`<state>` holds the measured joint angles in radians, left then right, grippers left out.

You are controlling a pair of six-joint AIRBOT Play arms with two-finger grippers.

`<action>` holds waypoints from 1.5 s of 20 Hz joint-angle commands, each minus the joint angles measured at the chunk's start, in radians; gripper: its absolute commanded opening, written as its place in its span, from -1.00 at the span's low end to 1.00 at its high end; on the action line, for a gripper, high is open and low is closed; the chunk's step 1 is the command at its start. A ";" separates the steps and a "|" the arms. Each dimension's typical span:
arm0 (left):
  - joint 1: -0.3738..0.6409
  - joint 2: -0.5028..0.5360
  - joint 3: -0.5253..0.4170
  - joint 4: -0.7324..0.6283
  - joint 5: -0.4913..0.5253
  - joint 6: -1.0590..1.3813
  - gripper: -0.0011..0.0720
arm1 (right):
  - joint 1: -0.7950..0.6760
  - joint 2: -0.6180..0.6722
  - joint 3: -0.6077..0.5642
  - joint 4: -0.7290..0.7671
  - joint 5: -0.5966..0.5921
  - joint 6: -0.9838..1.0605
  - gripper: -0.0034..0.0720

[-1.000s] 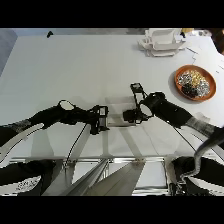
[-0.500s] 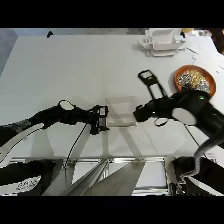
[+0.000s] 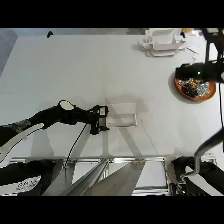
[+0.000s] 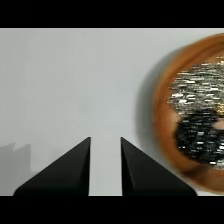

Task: Fold the box and place the chain.

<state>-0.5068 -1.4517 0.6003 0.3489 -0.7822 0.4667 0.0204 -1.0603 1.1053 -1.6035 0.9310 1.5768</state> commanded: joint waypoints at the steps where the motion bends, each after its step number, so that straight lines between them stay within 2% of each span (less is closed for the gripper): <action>1: 0.000 0.001 0.000 0.000 0.000 0.000 -0.23 | -0.175 -0.220 0.117 0.013 0.008 -0.061 -0.50; 5: 0.000 0.001 0.000 0.000 0.000 0.000 -0.23 | -0.271 -0.397 0.131 0.007 0.043 -0.060 -0.43; 9: 0.000 0.001 0.000 0.000 0.000 0.000 -0.23 | -0.350 -0.470 0.131 0.011 0.079 -0.059 -0.40; 17: 0.000 0.001 0.000 0.000 0.000 0.000 -0.23 | -0.376 -0.520 0.130 0.018 0.109 -0.061 -0.44; 21: 0.000 0.001 0.000 0.000 0.000 0.000 -0.23 | -0.376 -0.528 0.130 0.102 0.105 -0.147 -0.44; 27: 0.000 0.001 0.000 0.000 0.000 0.000 -0.23 | -0.376 -0.528 0.130 0.107 0.097 -0.146 -0.44; 30: 0.000 0.001 0.000 0.000 0.000 0.000 -0.23 | -0.376 -0.529 0.130 0.107 0.091 -0.146 -0.51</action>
